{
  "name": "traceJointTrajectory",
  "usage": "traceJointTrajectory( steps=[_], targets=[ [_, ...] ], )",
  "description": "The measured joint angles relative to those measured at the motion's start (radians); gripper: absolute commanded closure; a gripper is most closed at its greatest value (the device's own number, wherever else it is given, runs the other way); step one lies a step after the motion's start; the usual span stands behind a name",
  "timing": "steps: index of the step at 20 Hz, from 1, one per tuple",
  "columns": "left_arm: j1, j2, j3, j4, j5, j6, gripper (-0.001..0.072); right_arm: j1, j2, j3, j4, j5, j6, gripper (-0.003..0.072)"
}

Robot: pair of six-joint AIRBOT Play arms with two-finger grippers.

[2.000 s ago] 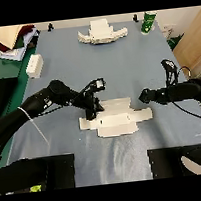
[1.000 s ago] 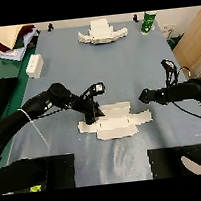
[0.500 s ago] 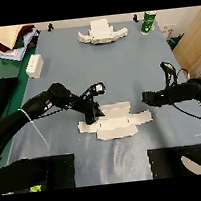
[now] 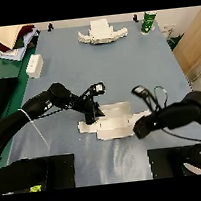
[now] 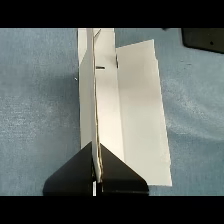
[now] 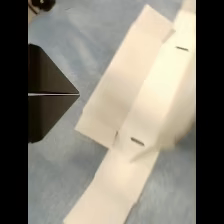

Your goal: Fold the box.

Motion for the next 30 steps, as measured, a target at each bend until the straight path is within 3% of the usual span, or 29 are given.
traceJointTrajectory(
  steps=[2,3,6,11,18,19,20,26,30],
  targets=[
    [0.0,0.0,0.0,0.0,0.0,0.0,0.0698,0.15,0.013,-0.031,-0.08,0.012,-0.035,0.011],
    [0.0,0.0,0.0,0.0,0.0,0.0,0.0698,0.211,0.011,-0.043,-0.127,0.026,-0.054,0.0073],
    [0.0,0.0,0.0,0.0,0.0,0.0,0.0697,0.339,-0.03,-0.068,-0.275,0.092,-0.111,0.0073],
    [0.0,0.0,0.0,0.0,0.0,0.0,0.0697,0.402,-0.154,-0.079,-0.486,0.22,-0.137,0.008],
    [0.0,0.0,0.0,0.0,0.0,0.0,0.0698,0.416,-0.2,-0.06,-0.701,0.292,0.131,0.0078],
    [0.0,0.0,0.0,0.0,0.0,0.0,0.0697,0.416,-0.189,-0.058,-0.722,0.291,0.166,0.0069],
    [0.0,0.0,0.0,0.0,0.0,0.0,0.0697,0.416,-0.177,-0.056,-0.742,0.29,0.192,-0.0034],
    [0.0,0.0,0.0,0.0,0.0,0.0,0.0698,0.395,-0.116,-0.054,-0.815,0.224,0.254,-0.0034],
    [0.0,0.0,0.0,0.001,0.0,0.0,0.0698,0.288,-0.106,-0.055,-0.732,0.258,0.084,-0.0034]
  ],
)
